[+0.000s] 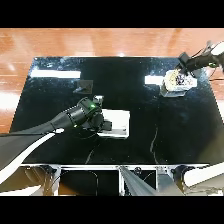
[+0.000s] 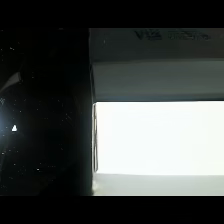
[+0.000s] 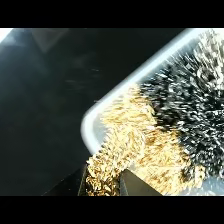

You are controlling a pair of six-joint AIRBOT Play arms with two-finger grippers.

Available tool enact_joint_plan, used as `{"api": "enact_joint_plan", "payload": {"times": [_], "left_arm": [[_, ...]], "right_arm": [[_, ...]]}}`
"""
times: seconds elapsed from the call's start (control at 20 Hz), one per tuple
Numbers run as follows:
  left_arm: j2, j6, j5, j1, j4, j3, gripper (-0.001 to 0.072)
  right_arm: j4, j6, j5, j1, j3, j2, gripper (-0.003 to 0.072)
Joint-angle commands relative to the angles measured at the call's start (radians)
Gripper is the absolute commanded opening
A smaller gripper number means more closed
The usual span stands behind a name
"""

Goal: Fold the box and place the chain.

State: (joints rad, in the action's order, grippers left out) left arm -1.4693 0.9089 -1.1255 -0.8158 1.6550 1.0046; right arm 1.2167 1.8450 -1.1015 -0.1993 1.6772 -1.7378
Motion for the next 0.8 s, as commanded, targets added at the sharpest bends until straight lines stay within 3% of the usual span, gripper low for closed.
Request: {"api": "enact_joint_plan", "payload": {"times": [0.0,0.45,0.75], "left_arm": [[0.000,0.000,0.000,0.001,0.003,0.000,0.0021],[0.000,0.001,0.004,0.000,0.003,0.000,0.0020],[0.000,0.001,0.003,0.000,0.004,0.000,0.0020]], "right_arm": [[-0.001,-0.087,-0.011,-0.007,0.006,0.121,0.0020],[-0.044,-0.264,-0.026,-0.006,0.005,0.501,0.0020],[-0.108,-0.377,-0.124,-0.002,0.005,0.723,0.0020]]}}
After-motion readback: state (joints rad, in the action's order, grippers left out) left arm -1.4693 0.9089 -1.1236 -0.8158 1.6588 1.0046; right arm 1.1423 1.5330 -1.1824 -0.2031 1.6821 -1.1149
